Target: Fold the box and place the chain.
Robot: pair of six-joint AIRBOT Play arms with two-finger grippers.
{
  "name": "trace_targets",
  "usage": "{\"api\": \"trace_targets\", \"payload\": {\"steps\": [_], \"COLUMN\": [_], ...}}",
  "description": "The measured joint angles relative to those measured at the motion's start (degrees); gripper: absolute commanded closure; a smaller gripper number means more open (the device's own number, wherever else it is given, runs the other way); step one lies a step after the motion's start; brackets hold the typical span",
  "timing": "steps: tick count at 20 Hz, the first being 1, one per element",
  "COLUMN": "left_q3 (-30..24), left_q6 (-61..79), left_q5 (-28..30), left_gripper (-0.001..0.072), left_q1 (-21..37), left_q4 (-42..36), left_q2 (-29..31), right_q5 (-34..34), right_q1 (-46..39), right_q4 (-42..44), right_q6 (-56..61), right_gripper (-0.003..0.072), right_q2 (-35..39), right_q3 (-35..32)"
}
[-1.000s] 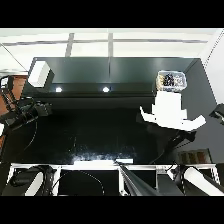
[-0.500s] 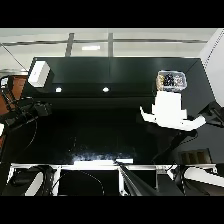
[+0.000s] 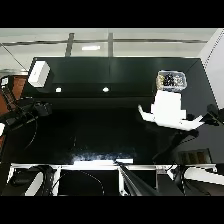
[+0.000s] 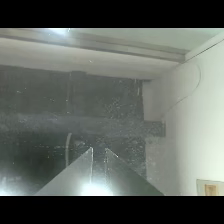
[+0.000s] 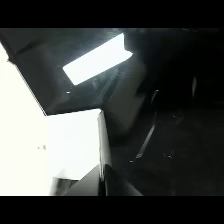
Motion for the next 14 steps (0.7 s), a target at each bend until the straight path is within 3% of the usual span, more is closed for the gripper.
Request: {"api": "trace_targets", "payload": {"steps": [6,14], "left_q3": [0.00,0.00], "left_q6": [0.00,0.00], "left_q5": [-0.02,-0.24], "left_gripper": [0.0602,0.0602], "left_q1": [0.00,0.00], "left_q4": [0.11,-0.92], "left_q2": [-1.84,-2.25], "right_q5": [-1.16,-2.69], "right_q1": [0.57,4.81], "right_q4": [2.73,8.96], "right_q6": [-2.36,-0.87], "right_gripper": [0.0659,0.0658], "right_q2": [2.27,12.55], "right_q3": [1.20,0.72]}}
